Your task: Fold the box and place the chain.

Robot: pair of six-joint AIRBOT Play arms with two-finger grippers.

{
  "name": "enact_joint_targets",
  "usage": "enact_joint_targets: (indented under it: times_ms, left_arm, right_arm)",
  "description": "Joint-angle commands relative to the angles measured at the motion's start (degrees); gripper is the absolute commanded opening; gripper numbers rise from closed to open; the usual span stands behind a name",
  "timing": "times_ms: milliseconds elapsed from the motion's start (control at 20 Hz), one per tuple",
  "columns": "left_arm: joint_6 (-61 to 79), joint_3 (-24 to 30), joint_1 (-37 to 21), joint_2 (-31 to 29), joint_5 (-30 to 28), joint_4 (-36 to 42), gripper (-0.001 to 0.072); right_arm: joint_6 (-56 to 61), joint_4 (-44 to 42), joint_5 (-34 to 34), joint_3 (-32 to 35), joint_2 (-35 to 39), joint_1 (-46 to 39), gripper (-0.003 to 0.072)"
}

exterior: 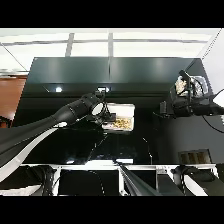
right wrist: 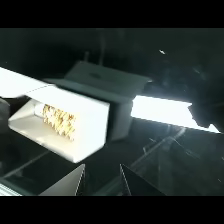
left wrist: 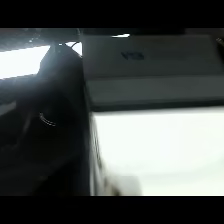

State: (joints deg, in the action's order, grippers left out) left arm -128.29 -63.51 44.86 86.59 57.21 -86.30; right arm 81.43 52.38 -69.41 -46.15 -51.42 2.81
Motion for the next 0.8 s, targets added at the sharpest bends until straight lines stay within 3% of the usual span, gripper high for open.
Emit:
enact_joint_targets:
  times_ms: [0, 50, 250, 350, 450, 550, 650, 750]
  left_arm:
    - [-1.14, -1.68, 0.04, -1.01, 0.66, -0.11, 0.0401]
    - [-0.37, -2.21, 0.02, -2.01, 1.46, -0.52, 0.0450]
    - [14.64, -1.57, 0.00, -9.73, 8.15, -6.10, 0.0450]
    - [21.22, 1.20, -0.90, -15.91, 8.81, -10.14, 0.0449]
    - [25.24, 5.70, -4.94, -22.14, 8.15, -13.25, 0.0448]
    - [25.31, 12.13, -13.29, -27.06, 4.55, -12.44, 0.0448]
    - [30.62, 16.55, -24.74, -27.04, 3.19, -2.89, 0.0448]
    - [52.28, 18.47, -36.02, -22.36, 6.19, 22.88, 0.0448]
  right_arm:
    - [0.02, 1.92, -2.19, 0.04, 0.98, -1.16, 0.0267]
    - [0.04, 2.10, -1.86, 0.04, 0.98, -1.16, 0.0267]
    - [0.04, 3.34, -1.16, 0.04, 0.98, -1.16, 0.0267]
    - [0.07, 4.55, -1.05, 0.04, 0.98, -1.16, 0.0267]
    - [0.22, 5.51, -0.76, 0.04, 0.98, -1.16, 0.0267]
    - [0.26, 5.49, 0.94, 0.04, 0.98, -1.16, 0.0267]
    - [0.28, 5.51, 2.54, 0.04, 0.96, -1.16, 0.0267]
    - [0.28, 5.53, 2.80, 0.04, 0.96, -1.16, 0.0266]
